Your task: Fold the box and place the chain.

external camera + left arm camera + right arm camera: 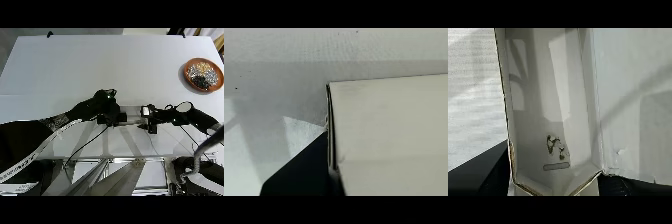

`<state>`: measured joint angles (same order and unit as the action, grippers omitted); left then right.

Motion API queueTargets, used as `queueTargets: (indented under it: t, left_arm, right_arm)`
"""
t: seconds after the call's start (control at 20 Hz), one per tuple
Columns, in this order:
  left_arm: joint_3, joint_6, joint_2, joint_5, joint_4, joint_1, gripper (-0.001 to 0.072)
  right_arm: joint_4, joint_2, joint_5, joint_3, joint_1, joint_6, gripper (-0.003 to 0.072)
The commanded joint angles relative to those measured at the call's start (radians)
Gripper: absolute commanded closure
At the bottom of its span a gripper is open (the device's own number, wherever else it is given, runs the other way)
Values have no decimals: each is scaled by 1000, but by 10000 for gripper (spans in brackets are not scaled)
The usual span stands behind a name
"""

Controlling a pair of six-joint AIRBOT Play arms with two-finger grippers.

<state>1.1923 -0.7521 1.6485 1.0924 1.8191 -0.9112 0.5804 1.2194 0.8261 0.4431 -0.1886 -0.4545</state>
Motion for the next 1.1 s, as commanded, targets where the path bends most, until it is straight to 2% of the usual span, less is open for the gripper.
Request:
queueTargets:
  t: [0.0,0.05,0.1,0.15,0.2,0.4,0.7,0.9,0.95,1.0,1.05]
  left_arm:
    - [1,2,1,-9,8,-1,704]
    - [1,1,1,-9,5,-1,684]
    - [1,1,1,-8,5,-1,623]
    - [1,0,0,-7,5,-1,521]
    - [1,-2,-2,2,5,1,487]
    - [6,-34,-26,42,4,30,486]
    - [87,-79,-21,94,5,52,473]
    - [90,-86,2,210,-11,49,438]
    - [90,-85,12,232,-18,44,448]
    - [90,-85,24,242,-19,37,534]
    - [90,-84,34,238,-16,31,566]
  right_arm:
    - [-2,-1,0,0,0,1,288]
    - [-2,-1,0,0,0,1,288]
    - [-2,-1,0,0,0,1,288]
    - [-2,-1,0,0,0,1,288]
    - [-2,-1,0,0,0,1,288]
    - [-2,-1,0,0,0,1,288]
    - [-2,-1,0,0,0,1,288]
    - [-2,-1,0,0,0,1,288]
    - [-2,-1,0,0,0,1,288]
    - [-2,-1,0,0,0,1,288]
    - [-2,-1,0,0,0,1,288]
